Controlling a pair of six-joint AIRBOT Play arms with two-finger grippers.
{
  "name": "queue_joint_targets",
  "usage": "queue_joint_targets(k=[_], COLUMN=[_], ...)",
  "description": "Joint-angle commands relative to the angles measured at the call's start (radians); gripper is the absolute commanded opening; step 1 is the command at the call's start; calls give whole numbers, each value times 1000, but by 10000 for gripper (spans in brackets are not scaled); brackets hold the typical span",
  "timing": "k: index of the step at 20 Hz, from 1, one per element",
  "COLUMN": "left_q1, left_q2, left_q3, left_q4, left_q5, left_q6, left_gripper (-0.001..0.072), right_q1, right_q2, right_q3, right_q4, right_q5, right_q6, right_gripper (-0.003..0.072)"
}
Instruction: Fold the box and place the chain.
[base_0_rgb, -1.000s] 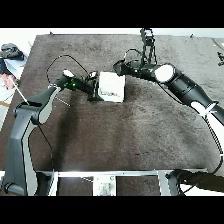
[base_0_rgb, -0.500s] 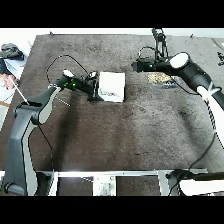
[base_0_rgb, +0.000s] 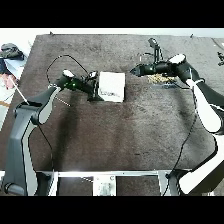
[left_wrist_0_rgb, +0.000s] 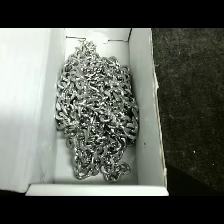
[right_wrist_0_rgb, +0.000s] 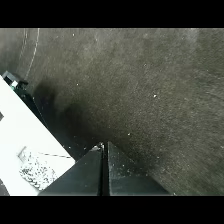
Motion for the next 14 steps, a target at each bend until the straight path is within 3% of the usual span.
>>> queue_joint_targets(k=[1, 4, 8, 9, 10, 14], left_q1=[1, 1, 1, 1, 1, 1], left_q2=[0, 0, 0, 0, 0, 0], left_q3=[0, 0, 0, 0, 0, 0], left_q4=[0, 0, 0, 0, 0, 0], left_q5=[0, 0, 0, 0, 0, 0], left_q6=[0, 0, 0, 0, 0, 0], left_gripper=[456, 456, 456, 456, 457, 456], right_q1=[18, 39, 40, 40, 40, 43], right_q2=[-45, -44, -39, -34, -31, -30], right_q3=[19, 19, 19, 19, 20, 47], right_q4=[35, 69, 109, 110, 110, 109], right_q5=[55, 74, 192, 208, 230, 303], right_q6=[-91, -162, -216, -221, -237, -263], right_gripper=[41, 42, 43, 69, 182, 181])
